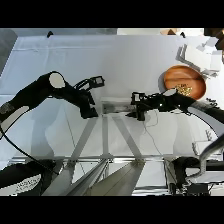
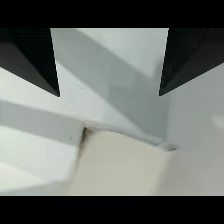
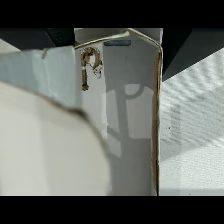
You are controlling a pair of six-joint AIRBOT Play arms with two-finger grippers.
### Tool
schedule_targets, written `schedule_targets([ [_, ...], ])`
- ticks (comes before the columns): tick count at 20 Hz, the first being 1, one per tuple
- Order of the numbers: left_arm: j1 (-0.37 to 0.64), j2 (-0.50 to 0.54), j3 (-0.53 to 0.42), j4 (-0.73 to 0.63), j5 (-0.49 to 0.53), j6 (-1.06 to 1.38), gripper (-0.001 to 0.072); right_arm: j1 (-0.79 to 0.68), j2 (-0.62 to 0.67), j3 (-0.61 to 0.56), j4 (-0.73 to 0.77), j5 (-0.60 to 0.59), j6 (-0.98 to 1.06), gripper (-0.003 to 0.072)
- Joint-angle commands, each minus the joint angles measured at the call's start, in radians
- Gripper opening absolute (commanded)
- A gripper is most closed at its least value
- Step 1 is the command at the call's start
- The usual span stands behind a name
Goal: Fold the box and place the chain.
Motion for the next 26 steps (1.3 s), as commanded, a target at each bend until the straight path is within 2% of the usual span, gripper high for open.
schedule_targets([
  [1,0.050,-0.005,-0.072,-0.143,0.046,0.362,0.0704,0.000,0.000,0.001,0.000,0.000,0.000,0.0398],
  [10,0.121,-0.011,-0.176,-0.418,0.090,0.791,0.0704,0.000,0.000,0.001,0.000,0.000,0.000,0.0398],
  [13,0.139,-0.035,-0.178,-0.436,0.083,0.800,0.0704,0.000,0.000,0.001,0.000,0.000,0.000,0.0398],
  [18,0.164,-0.089,-0.178,-0.460,0.015,0.812,0.0703,0.000,0.000,0.001,0.000,0.000,0.000,0.0398],
  [23,0.177,-0.124,-0.179,-0.565,0.005,0.943,0.0704,0.000,0.000,0.001,0.000,0.000,0.000,0.0398],
  [26,0.176,-0.142,-0.179,-0.565,-0.011,0.956,0.0704,0.000,0.000,0.001,0.000,0.000,0.000,0.0398],
])
